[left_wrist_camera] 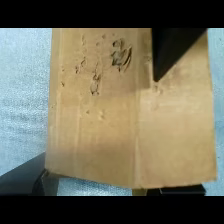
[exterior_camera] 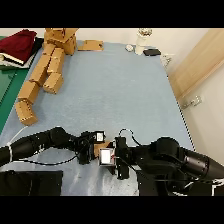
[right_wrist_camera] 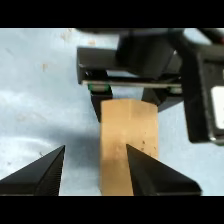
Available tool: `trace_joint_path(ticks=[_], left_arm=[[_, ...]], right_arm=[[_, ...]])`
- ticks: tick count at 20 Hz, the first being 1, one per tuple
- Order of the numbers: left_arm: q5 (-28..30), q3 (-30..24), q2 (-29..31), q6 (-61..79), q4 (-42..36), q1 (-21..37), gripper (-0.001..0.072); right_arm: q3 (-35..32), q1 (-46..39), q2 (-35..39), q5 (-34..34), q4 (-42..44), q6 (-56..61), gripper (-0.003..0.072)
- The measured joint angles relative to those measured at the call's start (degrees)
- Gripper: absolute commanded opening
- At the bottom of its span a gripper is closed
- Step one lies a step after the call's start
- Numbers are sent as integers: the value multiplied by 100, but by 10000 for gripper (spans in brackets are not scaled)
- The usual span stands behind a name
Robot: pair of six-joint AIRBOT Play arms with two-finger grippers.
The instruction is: Fold the box.
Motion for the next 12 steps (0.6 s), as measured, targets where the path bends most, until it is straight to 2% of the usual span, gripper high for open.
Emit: trace_joint_path(ticks=[9,12], left_arm=[[0,0,0,-2,0,0,488],[0,0,0,-2,0,0,488]], right_arm=[[111,-199,103,507,-706,557,597],[136,-219,103,527,-1178,739,586]])
